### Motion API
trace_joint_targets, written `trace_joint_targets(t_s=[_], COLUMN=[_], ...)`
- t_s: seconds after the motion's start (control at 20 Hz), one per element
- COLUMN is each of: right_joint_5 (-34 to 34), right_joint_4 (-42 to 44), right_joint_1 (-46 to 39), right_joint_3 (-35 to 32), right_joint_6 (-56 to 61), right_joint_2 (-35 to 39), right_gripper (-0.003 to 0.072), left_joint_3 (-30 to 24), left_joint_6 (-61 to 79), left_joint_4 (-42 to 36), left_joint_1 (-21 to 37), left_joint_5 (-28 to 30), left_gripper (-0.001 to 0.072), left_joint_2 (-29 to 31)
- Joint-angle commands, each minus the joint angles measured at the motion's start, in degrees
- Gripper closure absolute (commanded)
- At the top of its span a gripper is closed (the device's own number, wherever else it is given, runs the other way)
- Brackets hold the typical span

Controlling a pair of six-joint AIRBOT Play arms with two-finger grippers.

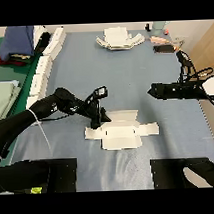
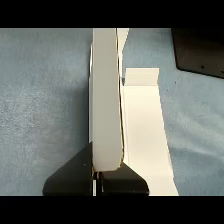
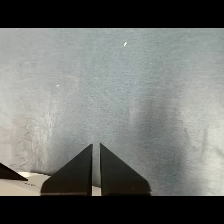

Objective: Fold the box.

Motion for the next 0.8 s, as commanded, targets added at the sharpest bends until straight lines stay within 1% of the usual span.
trace_joint_targets(t_s=[0.0, 0.45, 0.75], right_joint_5=[0.0, 0.3, 1.5], right_joint_4=[0.0, 0.0, 0.0], right_joint_1=[0.0, 0.0, 0.0], right_joint_3=[0.0, 0.0, 0.0], right_joint_6=[0.0, 0.0, 0.0], right_joint_2=[0.0, 0.0, 0.0], right_gripper=[0.0615, 0.0615, 0.0615], left_joint_3=[0.0, -1.8, -1.8], left_joint_6=[-0.9, -1.1, -1.1], left_joint_4=[2.4, 2.4, 2.4], left_joint_1=[-2.8, -3.3, -3.2], left_joint_5=[1.5, 2.3, 3.4], left_gripper=[0.0698, 0.0697, 0.0696], left_joint_2=[0.0, 0.0, 0.0])
